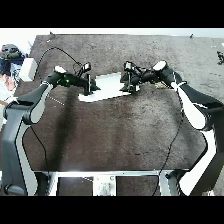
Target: Fold the box and place the chain.
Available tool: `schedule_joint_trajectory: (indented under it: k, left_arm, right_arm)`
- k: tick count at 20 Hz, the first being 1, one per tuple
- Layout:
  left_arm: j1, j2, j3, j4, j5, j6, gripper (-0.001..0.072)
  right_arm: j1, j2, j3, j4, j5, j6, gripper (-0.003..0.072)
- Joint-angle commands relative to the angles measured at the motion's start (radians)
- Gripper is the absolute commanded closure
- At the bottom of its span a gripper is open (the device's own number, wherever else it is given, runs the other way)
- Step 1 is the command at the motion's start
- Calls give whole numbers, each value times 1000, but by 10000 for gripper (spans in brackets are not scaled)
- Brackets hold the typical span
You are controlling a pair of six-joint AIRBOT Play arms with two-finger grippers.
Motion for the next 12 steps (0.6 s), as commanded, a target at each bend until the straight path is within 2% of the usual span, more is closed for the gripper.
schedule_joint_trajectory:
  k: [1, 5, 12]
  left_arm:
    - [0, 0, 0, 0, 0, 0, 698]
    - [0, 0, 0, 0, 0, 0, 698]
    - [0, 0, 0, 0, 0, 0, 698]
  right_arm:
    - [-14, -65, 82, 20, 116, 35, 90]
    - [-1, -77, 84, 21, 212, 45, 89]
    - [3, -141, 84, 21, 222, 84, 87]
